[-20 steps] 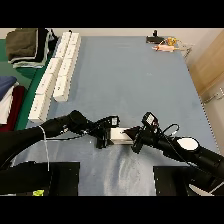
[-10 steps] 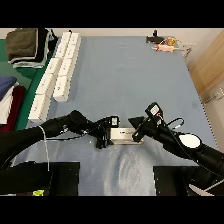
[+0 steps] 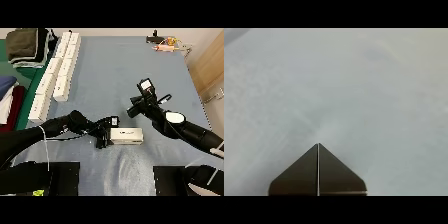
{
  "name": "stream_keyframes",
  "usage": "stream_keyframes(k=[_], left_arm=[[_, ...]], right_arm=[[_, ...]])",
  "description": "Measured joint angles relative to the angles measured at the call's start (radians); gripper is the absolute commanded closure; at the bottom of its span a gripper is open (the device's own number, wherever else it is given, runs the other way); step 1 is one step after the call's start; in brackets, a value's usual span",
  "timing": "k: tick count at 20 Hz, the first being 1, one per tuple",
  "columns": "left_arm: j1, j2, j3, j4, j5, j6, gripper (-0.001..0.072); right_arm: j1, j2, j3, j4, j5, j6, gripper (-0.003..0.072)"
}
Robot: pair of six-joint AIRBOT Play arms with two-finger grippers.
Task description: Fold the box.
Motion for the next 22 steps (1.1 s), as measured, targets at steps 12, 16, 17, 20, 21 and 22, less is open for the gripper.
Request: stream_keyframes(k=[12,16,17,20,21,22], left_arm=[[0.000,0.000,0.000,0.000,0.000,0.000,0.0186],[0.000,0.000,0.000,0.000,0.000,0.000,0.0186],[0.000,0.000,0.000,0.000,0.000,0.000,0.0186],[0.000,0.000,0.000,0.000,0.000,0.000,0.0186],[0.000,0.000,0.000,0.000,0.000,0.000,0.0186],[0.000,0.000,0.000,0.000,0.000,0.000,0.0186]], right_arm=[[-0.173,-0.147,0.383,1.117,-0.512,-1.318,0.0685],[-0.288,-0.201,0.409,1.302,-0.716,-1.341,0.0683],[-0.308,-0.206,0.413,1.319,-0.748,-1.337,0.0683],[-0.335,-0.217,0.417,1.377,-0.808,-1.332,0.0683],[-0.342,-0.218,0.418,1.377,-0.816,-1.329,0.0683],[-0.347,-0.219,0.418,1.380,-0.830,-1.327,0.0682]])
